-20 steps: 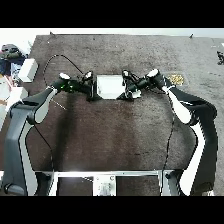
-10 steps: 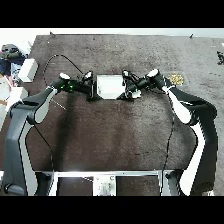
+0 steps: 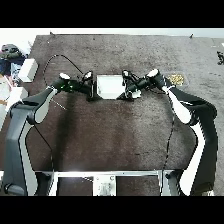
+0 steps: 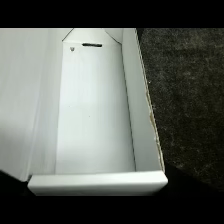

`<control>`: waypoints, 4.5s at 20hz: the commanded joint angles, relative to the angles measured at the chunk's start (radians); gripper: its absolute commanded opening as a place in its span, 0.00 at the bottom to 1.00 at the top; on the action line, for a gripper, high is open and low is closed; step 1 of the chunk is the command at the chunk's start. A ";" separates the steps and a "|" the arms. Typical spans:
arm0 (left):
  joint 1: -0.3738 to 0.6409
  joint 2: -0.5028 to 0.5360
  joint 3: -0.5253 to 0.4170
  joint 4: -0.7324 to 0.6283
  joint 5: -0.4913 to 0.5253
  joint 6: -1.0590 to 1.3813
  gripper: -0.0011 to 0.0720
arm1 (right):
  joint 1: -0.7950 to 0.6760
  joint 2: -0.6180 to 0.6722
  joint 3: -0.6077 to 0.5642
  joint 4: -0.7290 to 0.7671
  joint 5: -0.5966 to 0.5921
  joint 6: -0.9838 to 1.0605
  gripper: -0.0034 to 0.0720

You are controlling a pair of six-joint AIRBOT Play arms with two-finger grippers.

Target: Fold the box and place the chain.

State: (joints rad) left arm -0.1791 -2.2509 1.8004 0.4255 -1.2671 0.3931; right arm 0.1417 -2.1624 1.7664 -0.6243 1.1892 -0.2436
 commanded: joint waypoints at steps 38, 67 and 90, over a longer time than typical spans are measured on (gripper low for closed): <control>0.000 -0.001 0.000 0.000 0.000 0.000 0.57 | -0.025 0.206 -0.001 0.116 0.034 0.189 0.06; 0.000 -0.001 0.000 0.000 0.000 0.000 0.57 | -0.019 0.245 0.000 0.044 -0.096 0.113 0.06; 0.000 -0.001 0.000 0.000 0.000 0.000 0.57 | 0.027 0.169 -0.057 -0.240 -0.079 0.158 0.52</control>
State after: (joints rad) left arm -0.1787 -2.2509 1.8008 0.4255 -1.2671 0.3931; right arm 0.1612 -1.9884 1.7100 -0.8726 1.1240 -0.0841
